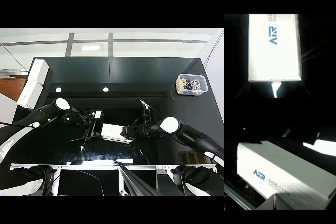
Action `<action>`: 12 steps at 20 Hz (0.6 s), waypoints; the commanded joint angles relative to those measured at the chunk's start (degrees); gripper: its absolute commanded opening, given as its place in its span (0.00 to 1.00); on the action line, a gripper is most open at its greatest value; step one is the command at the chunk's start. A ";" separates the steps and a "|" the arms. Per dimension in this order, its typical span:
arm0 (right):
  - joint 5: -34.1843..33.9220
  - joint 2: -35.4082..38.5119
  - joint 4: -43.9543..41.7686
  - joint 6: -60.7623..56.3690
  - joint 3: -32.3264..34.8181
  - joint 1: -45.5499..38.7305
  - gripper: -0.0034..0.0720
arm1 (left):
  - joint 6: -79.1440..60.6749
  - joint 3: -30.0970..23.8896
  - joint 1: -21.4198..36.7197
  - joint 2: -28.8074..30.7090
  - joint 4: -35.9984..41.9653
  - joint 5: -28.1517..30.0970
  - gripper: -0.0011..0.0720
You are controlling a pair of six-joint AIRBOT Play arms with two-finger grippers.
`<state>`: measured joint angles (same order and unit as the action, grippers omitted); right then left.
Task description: Fold the box and place the chain.
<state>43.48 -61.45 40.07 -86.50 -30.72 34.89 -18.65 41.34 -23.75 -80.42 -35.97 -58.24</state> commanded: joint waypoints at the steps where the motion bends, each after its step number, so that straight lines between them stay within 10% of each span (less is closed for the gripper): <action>1: -0.20 0.13 0.37 0.98 -0.02 -0.68 0.08 | 0.07 0.00 0.00 -0.04 0.00 0.00 0.56; 8: 6.03 12.63 2.01 2.82 -2.62 -13.42 0.08 | 0.07 0.00 0.04 0.00 0.11 -0.09 0.57; 11: 9.79 14.69 3.98 3.04 -3.82 -21.40 0.08 | 3.54 0.02 0.28 0.90 0.17 -0.07 1.00; 12: 10.69 14.69 4.02 3.69 -3.82 -23.61 0.08 | 7.06 0.04 0.66 1.79 0.07 -0.33 0.99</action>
<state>50.52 -48.71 42.96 -83.72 -33.69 17.67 -16.67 41.28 -23.49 -79.77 -36.62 -58.41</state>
